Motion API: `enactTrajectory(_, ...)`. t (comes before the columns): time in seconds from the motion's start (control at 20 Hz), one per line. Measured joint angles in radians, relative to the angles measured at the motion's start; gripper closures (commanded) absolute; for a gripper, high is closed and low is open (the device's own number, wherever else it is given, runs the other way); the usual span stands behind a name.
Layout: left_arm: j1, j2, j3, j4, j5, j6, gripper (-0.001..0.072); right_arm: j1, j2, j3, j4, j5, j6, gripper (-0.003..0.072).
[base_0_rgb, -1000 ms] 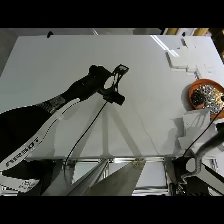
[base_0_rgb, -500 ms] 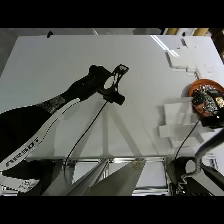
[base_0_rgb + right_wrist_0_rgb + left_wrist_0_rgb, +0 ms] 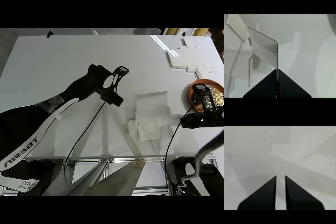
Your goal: Fold the box and place the chain.
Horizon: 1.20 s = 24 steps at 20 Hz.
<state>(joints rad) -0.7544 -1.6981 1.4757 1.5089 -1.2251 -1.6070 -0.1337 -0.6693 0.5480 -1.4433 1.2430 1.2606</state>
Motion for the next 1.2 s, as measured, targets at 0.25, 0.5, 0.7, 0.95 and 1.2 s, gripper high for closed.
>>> enactTrajectory(0.25, 0.124, 0.144, -0.029, -0.281, -0.053, 0.285, 0.0295, 0.075, 0.084, -0.053, 0.06, 0.004, 0.005, 0.0671)
enactTrajectory(0.5, 0.177, 0.189, -0.054, -0.523, -0.111, 0.511, 0.0171, 0.145, 0.1, -0.064, 0.093, 0.009, 0.007, 0.067)
enactTrajectory(0.7, 0.157, 0.141, -0.07, -0.581, -0.132, 0.612, 0.0171, 0.169, 0.104, -0.066, 0.101, 0.009, 0.007, 0.067)
enactTrajectory(0.95, 0.174, 0.098, -0.119, -0.649, -0.16, 0.705, 0.0123, 0.176, 0.104, -0.066, 0.104, 0.015, 0.007, 0.067)
enactTrajectory(1.2, 0.172, 0.08, -0.211, -0.772, -0.072, 0.84, 0.0121, 0.177, 0.104, -0.066, 0.104, 0.016, 0.007, 0.067)
